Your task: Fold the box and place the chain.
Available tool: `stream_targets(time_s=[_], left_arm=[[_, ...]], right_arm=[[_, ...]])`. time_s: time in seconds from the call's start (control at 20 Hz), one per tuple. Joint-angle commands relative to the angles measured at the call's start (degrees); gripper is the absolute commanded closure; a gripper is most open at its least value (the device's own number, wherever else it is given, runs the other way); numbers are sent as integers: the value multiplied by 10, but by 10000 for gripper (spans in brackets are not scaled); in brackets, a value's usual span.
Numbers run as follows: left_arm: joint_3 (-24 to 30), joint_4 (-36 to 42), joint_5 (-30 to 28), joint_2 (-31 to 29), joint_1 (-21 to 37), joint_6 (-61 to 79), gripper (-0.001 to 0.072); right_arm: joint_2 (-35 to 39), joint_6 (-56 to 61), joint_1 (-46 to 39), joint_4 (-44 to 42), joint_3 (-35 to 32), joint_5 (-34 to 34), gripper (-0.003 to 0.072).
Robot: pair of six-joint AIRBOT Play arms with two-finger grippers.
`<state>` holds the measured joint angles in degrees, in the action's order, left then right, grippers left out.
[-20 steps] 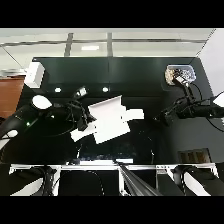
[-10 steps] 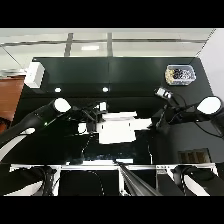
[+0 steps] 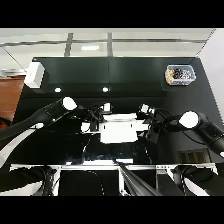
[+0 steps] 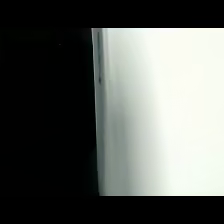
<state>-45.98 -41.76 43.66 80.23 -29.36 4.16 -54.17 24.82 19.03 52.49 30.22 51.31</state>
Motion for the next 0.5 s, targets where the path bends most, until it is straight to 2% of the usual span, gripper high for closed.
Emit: stream_targets(time_s=[0.0, 0.45], left_arm=[[-1, 0, 2, 7, 0, 1, 685], [-1, 0, 1, 8, 0, 1, 685]], right_arm=[[0, -22, 32, 0, -18, -38, 2], [-2, -80, 40, -2, -42, -85, 1]])
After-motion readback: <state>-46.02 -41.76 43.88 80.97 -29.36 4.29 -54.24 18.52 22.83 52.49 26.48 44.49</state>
